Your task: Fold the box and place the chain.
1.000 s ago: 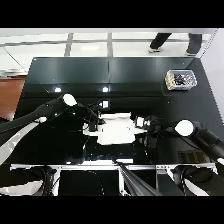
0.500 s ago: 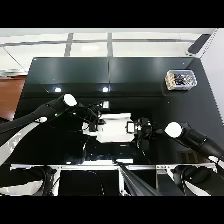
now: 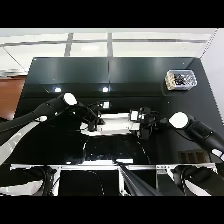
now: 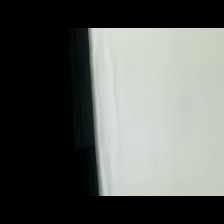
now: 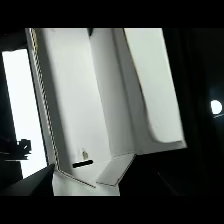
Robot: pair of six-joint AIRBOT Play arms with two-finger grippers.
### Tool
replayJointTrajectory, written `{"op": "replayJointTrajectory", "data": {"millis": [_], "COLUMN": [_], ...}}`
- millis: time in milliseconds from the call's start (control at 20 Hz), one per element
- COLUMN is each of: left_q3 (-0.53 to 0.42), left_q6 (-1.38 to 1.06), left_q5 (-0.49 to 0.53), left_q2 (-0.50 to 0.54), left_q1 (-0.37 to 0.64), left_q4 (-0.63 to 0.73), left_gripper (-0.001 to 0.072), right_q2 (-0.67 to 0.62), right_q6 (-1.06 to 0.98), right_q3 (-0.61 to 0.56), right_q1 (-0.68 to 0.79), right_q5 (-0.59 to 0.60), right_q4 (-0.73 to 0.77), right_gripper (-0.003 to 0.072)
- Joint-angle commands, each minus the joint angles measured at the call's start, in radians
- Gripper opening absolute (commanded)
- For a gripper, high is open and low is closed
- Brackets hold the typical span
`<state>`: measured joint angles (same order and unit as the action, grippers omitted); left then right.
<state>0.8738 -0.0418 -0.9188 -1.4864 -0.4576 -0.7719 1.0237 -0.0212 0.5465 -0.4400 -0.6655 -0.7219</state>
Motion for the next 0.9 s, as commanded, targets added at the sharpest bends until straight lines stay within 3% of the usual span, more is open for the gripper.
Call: {"op": "replayJointTrajectory", "data": {"millis": [0,300,850], "left_q3": [0.029,0.033,0.034], "left_q6": [0.000,0.016,0.015], "left_q5": [-0.024,-0.024,-0.027], "left_q2": [0.000,-0.001,-0.019], "left_q1": [-0.001,0.000,-0.011], "left_q4": [-0.004,-0.013,-0.038], "left_gripper": [0.0025,0.0024,0.0022], "right_q2": [0.030,0.140,0.239], "right_q6": [0.124,0.347,0.399], "right_q3": [0.005,0.005,0.004], "right_q1": [0.053,0.064,0.064], "right_q5": [-0.007,-0.060,-0.064], "right_q4": [0.129,0.330,0.272], "right_gripper": [0.0718,0.0719,0.0718]}}
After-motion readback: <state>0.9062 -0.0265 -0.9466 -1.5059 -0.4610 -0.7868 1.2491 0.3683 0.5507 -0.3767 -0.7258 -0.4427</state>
